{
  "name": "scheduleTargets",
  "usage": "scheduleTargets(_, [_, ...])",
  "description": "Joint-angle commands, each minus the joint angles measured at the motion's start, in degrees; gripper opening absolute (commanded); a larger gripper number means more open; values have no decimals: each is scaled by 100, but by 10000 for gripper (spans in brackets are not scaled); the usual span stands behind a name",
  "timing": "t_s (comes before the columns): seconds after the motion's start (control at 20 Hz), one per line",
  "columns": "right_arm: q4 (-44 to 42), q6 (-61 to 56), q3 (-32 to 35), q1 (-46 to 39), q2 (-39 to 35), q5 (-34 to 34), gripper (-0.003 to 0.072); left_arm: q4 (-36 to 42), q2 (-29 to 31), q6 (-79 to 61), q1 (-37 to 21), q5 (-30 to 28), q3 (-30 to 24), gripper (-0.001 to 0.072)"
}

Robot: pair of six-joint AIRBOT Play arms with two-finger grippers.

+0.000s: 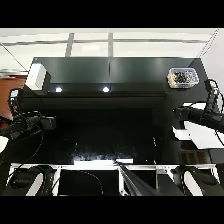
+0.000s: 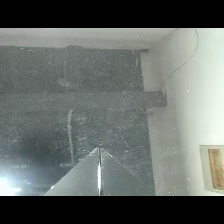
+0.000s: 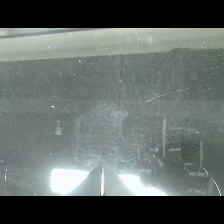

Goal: Fold the box and place the chain.

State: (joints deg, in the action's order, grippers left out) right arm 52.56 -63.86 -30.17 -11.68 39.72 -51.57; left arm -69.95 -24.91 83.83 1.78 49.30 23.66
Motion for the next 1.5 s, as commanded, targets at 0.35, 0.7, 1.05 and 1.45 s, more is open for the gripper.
scheduleTargets(0.35, [-2, 0, 2, 0, -4, 0, 15, -2, 4, -2, 4, 0, 0, 25])
scheduleTargets(0.7, [-2, -2, 2, 0, -4, 0, 16, 2, 4, -2, 4, -2, 0, 25])
scheduleTargets(1.05, [-334, -22, 2, 2, 0, 658, 93, 339, 4, 28, 4, -1585, 0, 25])
scheduleTargets(1.45, [1128, -1469, -1287, -999, 920, 1952, 713, 704, -511, 26, 168, -2090, 2, 701])
